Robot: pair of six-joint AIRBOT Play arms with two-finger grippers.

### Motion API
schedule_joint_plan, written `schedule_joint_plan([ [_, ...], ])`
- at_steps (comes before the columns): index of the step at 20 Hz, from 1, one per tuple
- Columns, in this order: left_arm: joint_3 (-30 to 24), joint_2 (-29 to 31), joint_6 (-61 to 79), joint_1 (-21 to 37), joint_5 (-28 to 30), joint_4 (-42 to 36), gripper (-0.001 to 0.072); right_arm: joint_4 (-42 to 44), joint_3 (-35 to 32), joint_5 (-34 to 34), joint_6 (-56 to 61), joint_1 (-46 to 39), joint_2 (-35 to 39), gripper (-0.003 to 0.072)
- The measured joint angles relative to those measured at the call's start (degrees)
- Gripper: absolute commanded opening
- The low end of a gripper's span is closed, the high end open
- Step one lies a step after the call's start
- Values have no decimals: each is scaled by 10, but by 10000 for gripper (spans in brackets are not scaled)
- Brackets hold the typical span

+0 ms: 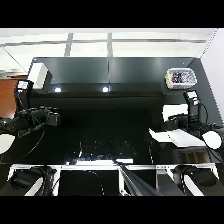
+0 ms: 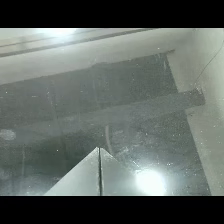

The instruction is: Fold the box and place the chain.

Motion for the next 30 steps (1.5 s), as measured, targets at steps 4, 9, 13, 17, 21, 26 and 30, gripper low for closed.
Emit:
schedule_joint_plan([
  [4,0,0,0,0,0,0,24,0,0,0,0,0,0,16],
  [9,0,0,0,0,0,0,24,0,0,0,0,0,0,16],
  [13,0,0,0,0,0,0,24,0,0,0,0,0,0,16],
  [17,0,0,0,0,0,0,24,0,0,0,0,0,0,16],
  [21,0,0,0,0,0,0,24,20,0,-34,1,0,0,40],
  [26,0,0,0,0,0,0,24,71,13,-185,5,-1,-1,720],
  [30,0,0,0,0,0,0,24,-35,70,-236,5,-59,-6,720],
])
